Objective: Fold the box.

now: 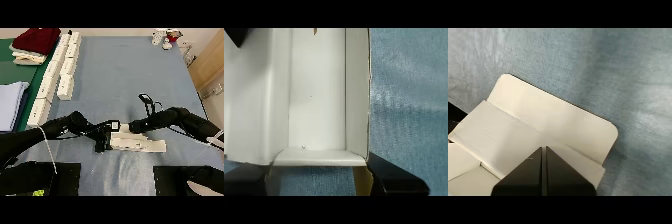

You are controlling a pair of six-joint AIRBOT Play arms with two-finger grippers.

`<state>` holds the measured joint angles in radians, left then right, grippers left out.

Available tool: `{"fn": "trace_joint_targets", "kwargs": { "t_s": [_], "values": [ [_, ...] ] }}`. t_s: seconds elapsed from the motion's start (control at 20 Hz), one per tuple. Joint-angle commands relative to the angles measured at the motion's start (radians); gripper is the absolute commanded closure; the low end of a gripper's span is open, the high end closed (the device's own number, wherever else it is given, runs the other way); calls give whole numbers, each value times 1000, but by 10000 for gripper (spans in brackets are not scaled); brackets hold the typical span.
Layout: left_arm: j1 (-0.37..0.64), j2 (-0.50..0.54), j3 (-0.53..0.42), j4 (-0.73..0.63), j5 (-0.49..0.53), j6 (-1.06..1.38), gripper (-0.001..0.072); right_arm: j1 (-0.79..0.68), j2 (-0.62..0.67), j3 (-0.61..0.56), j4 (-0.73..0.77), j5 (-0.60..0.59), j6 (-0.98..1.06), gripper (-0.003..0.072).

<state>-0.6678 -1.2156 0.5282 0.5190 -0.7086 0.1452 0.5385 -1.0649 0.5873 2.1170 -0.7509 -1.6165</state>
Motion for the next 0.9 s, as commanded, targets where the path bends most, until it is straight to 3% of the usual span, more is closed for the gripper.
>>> {"fn": "trace_joint_targets", "kwargs": {
  "t_s": [0.0, 0.3, 0.6, 0.85],
  "values": [
    [0, -1, 0, 0, 0, 0, 357, 4, -6, 0, -10, -24, 0, 647],
    [0, -1, 0, 0, 0, 0, 358, 3, 19, 61, -88, -95, 1, 647],
    [0, -1, 0, 0, 0, 0, 357, 4, 210, 146, -217, -243, -16, 647],
    [0, -1, 0, 0, 0, 0, 357, 5, 396, 71, -192, -460, -355, 646]
  ]
}}
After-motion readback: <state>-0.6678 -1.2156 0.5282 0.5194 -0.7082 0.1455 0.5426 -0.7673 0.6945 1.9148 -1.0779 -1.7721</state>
